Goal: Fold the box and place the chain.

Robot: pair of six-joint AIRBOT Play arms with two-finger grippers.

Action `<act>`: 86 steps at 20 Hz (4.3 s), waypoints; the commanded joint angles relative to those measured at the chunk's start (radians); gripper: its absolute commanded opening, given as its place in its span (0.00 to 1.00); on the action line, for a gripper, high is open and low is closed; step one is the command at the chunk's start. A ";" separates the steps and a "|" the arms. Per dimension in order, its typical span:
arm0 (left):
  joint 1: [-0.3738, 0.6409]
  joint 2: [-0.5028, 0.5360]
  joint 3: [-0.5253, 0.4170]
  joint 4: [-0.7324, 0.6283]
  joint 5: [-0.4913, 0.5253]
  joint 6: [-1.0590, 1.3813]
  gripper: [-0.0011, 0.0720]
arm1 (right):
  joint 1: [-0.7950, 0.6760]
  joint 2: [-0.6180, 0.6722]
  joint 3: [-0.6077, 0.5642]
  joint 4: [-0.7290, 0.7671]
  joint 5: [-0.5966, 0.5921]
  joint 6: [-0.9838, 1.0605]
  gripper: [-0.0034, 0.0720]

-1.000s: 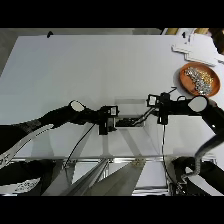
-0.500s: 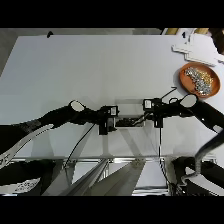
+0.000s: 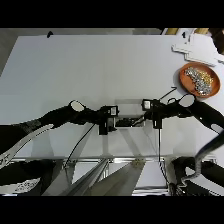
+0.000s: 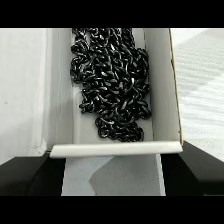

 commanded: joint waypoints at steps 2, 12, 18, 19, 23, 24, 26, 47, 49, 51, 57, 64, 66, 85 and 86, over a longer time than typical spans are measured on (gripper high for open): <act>0.000 0.000 0.000 0.000 0.001 0.000 0.21 | -0.001 0.035 0.000 -0.188 -0.055 0.205 0.07; 0.000 0.000 0.000 0.000 0.000 0.000 0.21 | 0.000 0.325 0.000 0.060 0.013 0.438 0.07; 0.000 0.000 0.000 0.000 0.000 0.000 0.21 | 0.000 0.419 0.000 0.335 0.084 0.433 0.07; 0.000 0.000 0.000 0.000 0.000 0.000 0.21 | 0.008 0.420 0.000 0.368 0.089 0.432 0.07; 0.000 0.000 0.000 0.000 0.001 0.000 0.21 | 0.117 0.419 0.000 0.389 0.072 0.372 0.07; 0.000 0.000 0.000 0.000 0.001 0.000 0.21 | 0.143 0.419 0.000 0.376 0.039 0.372 0.07; 0.000 0.000 0.000 0.000 0.000 0.000 0.21 | 0.181 0.414 0.000 0.309 -0.031 0.373 0.07; 0.000 0.000 0.000 0.000 0.000 0.000 0.21 | -0.138 0.336 0.000 -0.217 0.108 0.379 0.26; 0.000 0.000 0.000 0.000 0.000 0.000 0.21 | -0.120 0.277 0.000 -0.235 0.123 0.312 0.26; 0.000 0.000 0.000 0.000 0.000 0.000 0.21 | -0.080 0.224 0.000 -0.235 0.151 0.193 0.29; 0.000 0.000 0.000 0.000 0.001 0.000 0.21 | -0.010 0.089 0.000 -0.145 0.109 0.075 0.42; 0.000 0.000 0.000 0.000 0.001 0.000 0.21 | -0.002 0.061 0.000 -0.025 0.085 0.012 0.35; 0.000 0.000 0.000 0.000 0.000 0.000 0.21 | -0.002 0.060 0.000 -0.018 0.092 0.012 0.35; 0.000 0.000 0.000 0.000 0.000 0.000 0.21 | -0.002 0.390 0.000 -0.111 0.089 0.287 0.07; 0.000 0.000 0.000 0.000 0.001 0.000 0.21 | -0.002 0.423 0.000 -0.044 0.090 0.288 0.07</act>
